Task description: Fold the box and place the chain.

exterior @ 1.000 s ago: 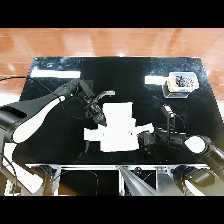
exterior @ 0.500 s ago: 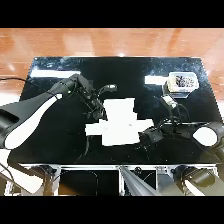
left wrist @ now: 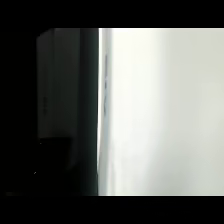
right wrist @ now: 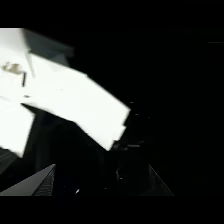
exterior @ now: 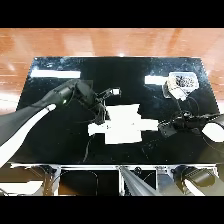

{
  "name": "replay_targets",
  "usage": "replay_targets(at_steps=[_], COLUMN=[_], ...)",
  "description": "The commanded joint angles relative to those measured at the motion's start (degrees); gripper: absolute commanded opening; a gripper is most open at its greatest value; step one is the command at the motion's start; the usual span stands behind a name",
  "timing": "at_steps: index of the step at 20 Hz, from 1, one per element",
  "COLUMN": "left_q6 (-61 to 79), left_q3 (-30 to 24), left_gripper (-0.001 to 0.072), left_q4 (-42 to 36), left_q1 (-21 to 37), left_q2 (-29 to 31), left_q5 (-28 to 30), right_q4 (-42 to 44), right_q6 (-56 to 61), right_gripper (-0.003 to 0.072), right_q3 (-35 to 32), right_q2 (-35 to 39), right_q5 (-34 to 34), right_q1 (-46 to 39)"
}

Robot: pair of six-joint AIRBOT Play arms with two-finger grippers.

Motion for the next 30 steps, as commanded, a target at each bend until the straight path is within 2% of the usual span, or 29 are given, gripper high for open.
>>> replay_targets(at_steps=[1,3,5,11,14,22,24,27,30], left_q6=[3.02,5.75,7.76,11.63,11.47,6.93,6.93,6.93,6.93], left_q3=[-10.21,-14.1,-14.97,-15.02,-15.04,-15.06,-15.06,-15.06,-15.06], left_gripper=[0.0017,0.0018,0.0018,0.0018,0.0019,0.0019,0.0019,0.0019,0.0019], left_q4=[1.09,1.07,1.16,5.42,5.35,5.35,5.38,5.38,5.38], left_q1=[-1.33,-2.45,-3.65,-7.58,-7.48,-7.48,-7.48,-7.48,-7.48], left_q2=[6.6,9.25,9.64,9.66,9.55,8.66,8.66,8.66,8.66], left_q5=[-15.54,-19.93,-19.67,-22.4,-23.98,-23.32,-23.3,-23.34,-23.32], right_q4=[-1.84,-1.4,-0.94,-0.98,-0.98,-0.96,1.2,-0.72,9.51], right_q6=[0.81,0.79,0.79,0.79,0.76,0.9,2.01,-13.42,-30.93], right_gripper=[0.0719,0.072,0.0719,0.072,0.072,0.0719,0.072,0.072,0.072], right_q3=[0.24,0.24,0.22,0.2,0.2,0.2,0.2,-0.72,-8.94], right_q2=[-0.02,-0.02,-0.02,-0.04,-0.04,-0.04,-0.04,-0.04,-0.04], right_q5=[-1.73,-3.28,-4.57,-4.79,-5.09,-6.6,-7.69,-9.11,-14.25], right_q1=[-2.43,-2.71,-2.71,-2.71,-2.71,-2.71,-2.71,-3.15,-6.97])
